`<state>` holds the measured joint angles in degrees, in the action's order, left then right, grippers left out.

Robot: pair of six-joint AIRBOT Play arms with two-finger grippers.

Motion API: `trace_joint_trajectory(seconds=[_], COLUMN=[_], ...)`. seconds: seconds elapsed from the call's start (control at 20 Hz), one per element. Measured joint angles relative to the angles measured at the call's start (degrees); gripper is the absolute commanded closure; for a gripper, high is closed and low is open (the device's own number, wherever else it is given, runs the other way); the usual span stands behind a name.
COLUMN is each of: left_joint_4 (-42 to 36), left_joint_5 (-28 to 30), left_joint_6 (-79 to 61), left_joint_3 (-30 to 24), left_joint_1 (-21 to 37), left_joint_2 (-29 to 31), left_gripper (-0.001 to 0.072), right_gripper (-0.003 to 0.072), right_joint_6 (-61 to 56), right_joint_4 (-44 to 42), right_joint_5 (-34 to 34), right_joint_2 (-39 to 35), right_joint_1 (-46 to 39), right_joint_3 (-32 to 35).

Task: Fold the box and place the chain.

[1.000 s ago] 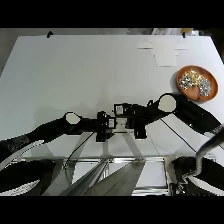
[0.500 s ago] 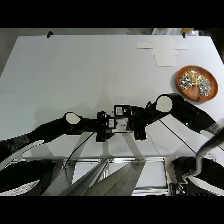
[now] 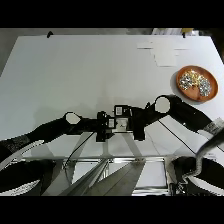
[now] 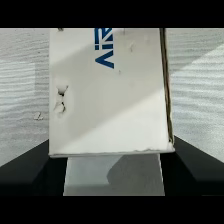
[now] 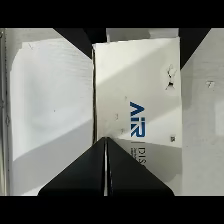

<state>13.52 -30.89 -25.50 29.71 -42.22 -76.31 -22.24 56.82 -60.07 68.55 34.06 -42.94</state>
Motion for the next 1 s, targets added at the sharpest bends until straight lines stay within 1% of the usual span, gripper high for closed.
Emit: trace_joint_trajectory(seconds=[0.4, 0.55, 0.65, 0.75, 0.85, 1.0], left_joint_4=[0.0, 0.0, 0.0, 0.0, 0.0, 0.0], left_joint_5=[0.0, 0.0, 0.0, 0.0, 0.0, 0.0], left_joint_6=[0.0, 0.0, 0.0, 0.0, 0.0, 0.0], left_joint_3=[0.0, 0.0, 0.0, 0.0, 0.0, 0.0], left_joint_1=[0.0, 0.0, 0.0, 0.0, 0.0, 0.0], left_joint_2=[0.0, 0.0, 0.0, 0.0, 0.0, 0.0], left_gripper=[0.0559, 0.0559, 0.0559, 0.0559, 0.0559, 0.0559], right_gripper=[0.0671, 0.0671, 0.0671, 0.0671, 0.0671, 0.0671], right_joint_6=[0.0, -0.5, -2.3, -7.2, -14.5, -31.4], right_joint_4=[0.0, 0.9, 0.7, 2.8, 6.6, 18.9], right_joint_5=[1.1, 2.0, 2.6, 3.2, 1.3, -4.6], right_joint_2=[-0.5, -3.3, -6.5, -10.4, -13.6, -16.3], right_joint_1=[0.0, -0.5, -1.9, -4.8, -8.3, -15.1], right_joint_3=[1.0, 1.1, 1.0, 1.0, 1.0, 1.9])
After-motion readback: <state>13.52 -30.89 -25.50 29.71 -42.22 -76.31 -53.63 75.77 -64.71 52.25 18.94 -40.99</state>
